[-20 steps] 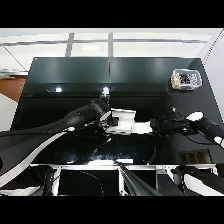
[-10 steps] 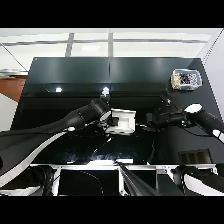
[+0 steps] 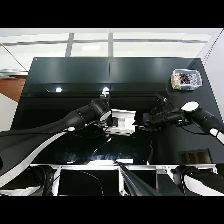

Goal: Fold the box and place the chain.

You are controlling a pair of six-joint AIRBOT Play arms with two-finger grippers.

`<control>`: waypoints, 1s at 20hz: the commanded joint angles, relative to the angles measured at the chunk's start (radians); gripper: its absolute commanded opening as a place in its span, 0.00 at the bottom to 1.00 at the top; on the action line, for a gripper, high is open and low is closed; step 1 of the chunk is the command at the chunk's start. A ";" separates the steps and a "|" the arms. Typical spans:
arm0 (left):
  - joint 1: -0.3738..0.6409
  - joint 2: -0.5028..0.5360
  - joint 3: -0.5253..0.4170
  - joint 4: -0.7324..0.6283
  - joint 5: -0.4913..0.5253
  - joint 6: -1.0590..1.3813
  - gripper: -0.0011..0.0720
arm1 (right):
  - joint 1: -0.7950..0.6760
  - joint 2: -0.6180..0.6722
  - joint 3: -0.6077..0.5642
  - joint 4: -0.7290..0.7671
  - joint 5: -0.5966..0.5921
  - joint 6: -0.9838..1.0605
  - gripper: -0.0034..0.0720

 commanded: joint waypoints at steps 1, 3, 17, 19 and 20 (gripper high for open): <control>0.001 -0.001 0.000 0.001 0.002 0.000 0.05 | 0.092 0.000 0.036 -0.022 -0.058 0.046 0.74; 0.001 -0.001 0.000 0.001 0.002 0.000 0.05 | 0.164 0.000 0.088 -0.125 -0.104 0.150 0.74; 0.001 -0.001 0.000 0.004 0.000 0.000 0.05 | 0.470 -0.005 0.247 -0.735 -0.165 0.736 0.42; 0.001 -0.001 0.000 0.004 -0.002 0.000 0.05 | 0.485 -0.006 0.247 -0.738 -0.174 0.770 0.42; 0.001 -0.001 0.000 0.004 -0.001 0.000 0.05 | 0.485 -0.006 0.247 -0.747 -0.173 0.803 0.42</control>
